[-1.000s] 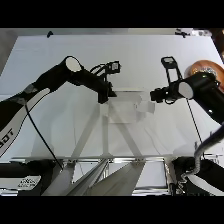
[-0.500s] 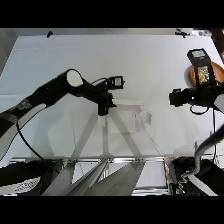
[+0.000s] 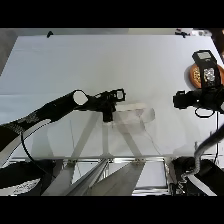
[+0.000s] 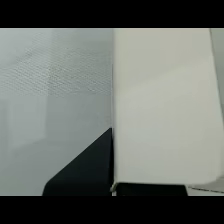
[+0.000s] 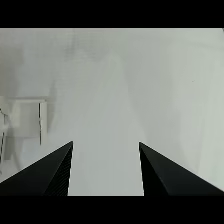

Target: Fold the box and place the chain.

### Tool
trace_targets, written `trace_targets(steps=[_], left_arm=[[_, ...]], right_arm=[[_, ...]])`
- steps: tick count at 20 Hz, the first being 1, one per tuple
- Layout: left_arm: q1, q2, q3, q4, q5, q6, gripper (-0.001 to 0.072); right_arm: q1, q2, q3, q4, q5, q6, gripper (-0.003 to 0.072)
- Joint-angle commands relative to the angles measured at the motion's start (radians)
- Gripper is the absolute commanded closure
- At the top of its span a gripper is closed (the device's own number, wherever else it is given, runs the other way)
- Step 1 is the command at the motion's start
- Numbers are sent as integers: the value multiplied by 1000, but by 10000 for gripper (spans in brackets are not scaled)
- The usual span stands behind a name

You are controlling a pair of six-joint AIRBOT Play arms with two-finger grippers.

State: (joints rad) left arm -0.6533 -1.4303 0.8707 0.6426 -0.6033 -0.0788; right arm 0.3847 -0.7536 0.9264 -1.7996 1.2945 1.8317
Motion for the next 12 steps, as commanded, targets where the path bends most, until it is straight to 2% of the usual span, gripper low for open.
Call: trace_targets(steps=[1, 3, 5, 10, 12], left_arm=[[45, 0, -6, -187, 11, 221, 707], [89, -1, 3, -271, -72, 365, 707], [122, -3, 13, -262, -161, 463, 707], [134, -32, 14, -85, -172, 349, 706], [134, -41, 14, -76, -187, 340, 706]], right_arm=[[0, 2, 0, 6, -1, 0, 218], [0, 2, 0, 8, -1, 0, 219], [0, 2, 0, 10, -3, 0, 219], [0, 1, 0, 44, -5, 0, 219], [0, 2, 0, 45, -5, 0, 219]])
